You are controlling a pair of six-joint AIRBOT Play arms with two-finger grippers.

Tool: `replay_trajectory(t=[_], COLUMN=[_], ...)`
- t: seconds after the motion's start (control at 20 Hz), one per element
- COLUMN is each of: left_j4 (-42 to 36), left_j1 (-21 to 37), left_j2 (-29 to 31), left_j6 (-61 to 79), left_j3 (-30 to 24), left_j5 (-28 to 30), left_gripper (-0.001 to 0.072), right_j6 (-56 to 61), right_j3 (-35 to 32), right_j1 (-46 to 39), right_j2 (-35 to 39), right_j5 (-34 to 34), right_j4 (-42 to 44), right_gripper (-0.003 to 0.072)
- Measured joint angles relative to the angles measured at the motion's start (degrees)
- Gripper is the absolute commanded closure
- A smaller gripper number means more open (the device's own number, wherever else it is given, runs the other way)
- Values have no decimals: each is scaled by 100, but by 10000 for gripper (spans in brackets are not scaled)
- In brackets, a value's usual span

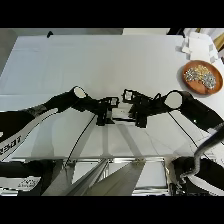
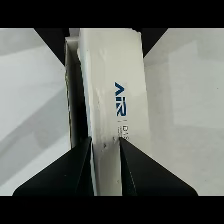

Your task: Fold the box and place the chain.

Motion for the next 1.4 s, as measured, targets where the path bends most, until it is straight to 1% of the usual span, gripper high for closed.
replay_trajectory(t=[0.6,0.7,0.8,0.9,1.4], left_j4=[-2,-2,2,4,2], left_j1=[0,0,0,0,0], left_j2=[0,0,0,0,0], left_j6=[-2,0,4,7,4], left_j3=[0,0,0,0,0], left_j5=[2,0,-11,-13,-15], left_gripper=[318,318,318,318,318], right_j6=[-15,-13,-13,-11,-105], right_j3=[-155,-184,-199,-210,-221], right_j1=[0,0,-2,-2,-2], right_j2=[4,4,4,4,44], right_j5=[-26,0,44,68,96], right_j4=[48,74,109,140,299], right_gripper=[509,452,449,398,393])
